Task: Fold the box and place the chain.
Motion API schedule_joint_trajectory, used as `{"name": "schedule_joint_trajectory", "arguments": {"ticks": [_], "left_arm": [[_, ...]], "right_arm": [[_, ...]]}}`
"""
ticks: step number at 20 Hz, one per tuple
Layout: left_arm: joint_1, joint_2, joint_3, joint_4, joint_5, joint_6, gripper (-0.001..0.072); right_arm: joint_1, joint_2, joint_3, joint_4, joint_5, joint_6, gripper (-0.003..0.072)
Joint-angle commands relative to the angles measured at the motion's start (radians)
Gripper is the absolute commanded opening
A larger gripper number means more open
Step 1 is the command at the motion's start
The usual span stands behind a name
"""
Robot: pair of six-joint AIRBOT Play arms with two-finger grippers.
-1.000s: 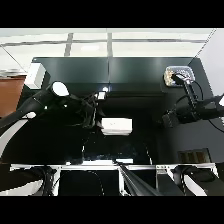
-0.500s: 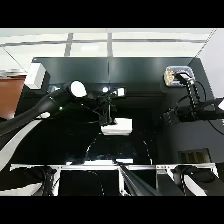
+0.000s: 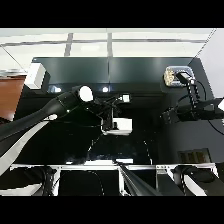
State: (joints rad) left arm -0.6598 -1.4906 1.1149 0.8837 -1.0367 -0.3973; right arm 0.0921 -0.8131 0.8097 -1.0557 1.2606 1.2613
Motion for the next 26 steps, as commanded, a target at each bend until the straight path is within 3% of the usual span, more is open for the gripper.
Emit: {"name": "schedule_joint_trajectory", "arguments": {"ticks": [1, 7, 14, 21, 23, 24, 25, 26], "left_arm": [[-0.003, -0.001, 0.001, 0.003, -0.018, -0.003, 0.0717], [-0.003, -0.001, 0.001, 0.015, -0.019, -0.003, 0.0717], [-0.039, -0.003, 0.001, 0.130, -0.014, -0.096, 0.0717], [-0.127, -0.068, 0.001, 0.263, 0.172, -0.322, 0.0715], [-0.145, -0.074, 0.001, 0.270, 0.196, -0.348, 0.0647], [-0.147, -0.072, 0.010, 0.285, 0.169, -0.351, 0.0417], [-0.140, -0.071, 0.028, 0.311, 0.122, -0.375, 0.0369], [-0.122, -0.064, 0.054, 0.353, 0.063, -0.429, 0.0369]], "right_arm": [[-0.001, 0.001, -0.001, 0.000, -0.002, 0.000, 0.0016], [-0.001, 0.001, -0.001, 0.000, -0.002, 0.000, 0.0016], [-0.001, 0.001, -0.001, 0.000, -0.002, 0.000, 0.0015], [-0.001, 0.001, -0.001, 0.000, -0.014, 0.000, 0.0016], [-0.001, 0.001, -0.001, 0.000, -0.016, 0.000, 0.0016], [-0.001, 0.001, -0.001, 0.000, -0.016, 0.000, 0.0016], [-0.001, 0.001, -0.001, 0.000, -0.016, 0.000, 0.0016], [-0.001, 0.001, -0.001, 0.000, -0.016, 0.000, 0.0016]]}}
